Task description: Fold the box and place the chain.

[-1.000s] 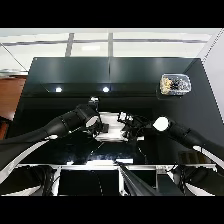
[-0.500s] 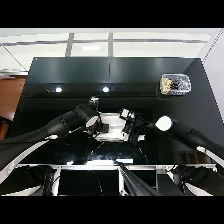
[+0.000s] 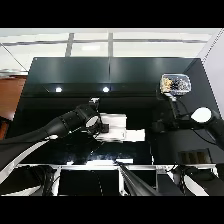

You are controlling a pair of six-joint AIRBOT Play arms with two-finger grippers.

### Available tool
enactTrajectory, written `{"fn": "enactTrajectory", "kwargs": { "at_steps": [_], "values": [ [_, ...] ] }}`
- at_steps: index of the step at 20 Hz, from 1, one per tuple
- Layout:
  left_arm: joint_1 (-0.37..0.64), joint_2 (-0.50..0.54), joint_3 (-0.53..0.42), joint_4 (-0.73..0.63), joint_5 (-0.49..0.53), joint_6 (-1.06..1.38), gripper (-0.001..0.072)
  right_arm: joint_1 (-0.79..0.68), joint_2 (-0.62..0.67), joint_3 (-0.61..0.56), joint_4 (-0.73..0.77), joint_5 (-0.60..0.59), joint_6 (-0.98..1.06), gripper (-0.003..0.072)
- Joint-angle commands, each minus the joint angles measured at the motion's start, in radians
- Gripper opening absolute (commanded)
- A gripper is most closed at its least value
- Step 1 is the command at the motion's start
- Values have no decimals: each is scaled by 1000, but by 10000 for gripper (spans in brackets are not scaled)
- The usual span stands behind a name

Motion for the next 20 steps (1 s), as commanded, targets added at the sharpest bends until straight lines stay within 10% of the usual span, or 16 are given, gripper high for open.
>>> {"fn": "enactTrajectory", "kwargs": {
  "at_steps": [1, 12, 13, 14, 15, 20],
  "values": [
    [1, -1, 0, 3, 3, -1, 32, -99, 12, -96, 18, 14, 260, 28],
    [1, -2, 0, 3, 16, -1, 32, 223, -127, -171, 352, -273, 200, 33],
    [1, -2, 0, 3, 18, -1, 32, 223, -127, -166, 368, -252, 166, 132],
    [1, -2, 0, 3, 17, -1, 32, 223, -127, -158, 388, -219, 144, 459],
    [1, -2, 0, 3, 17, 0, 32, 223, -127, -142, 390, -176, 118, 568],
    [1, -2, 0, 3, 17, 0, 32, 223, -126, -46, 407, -58, 72, 573]
  ]
}}
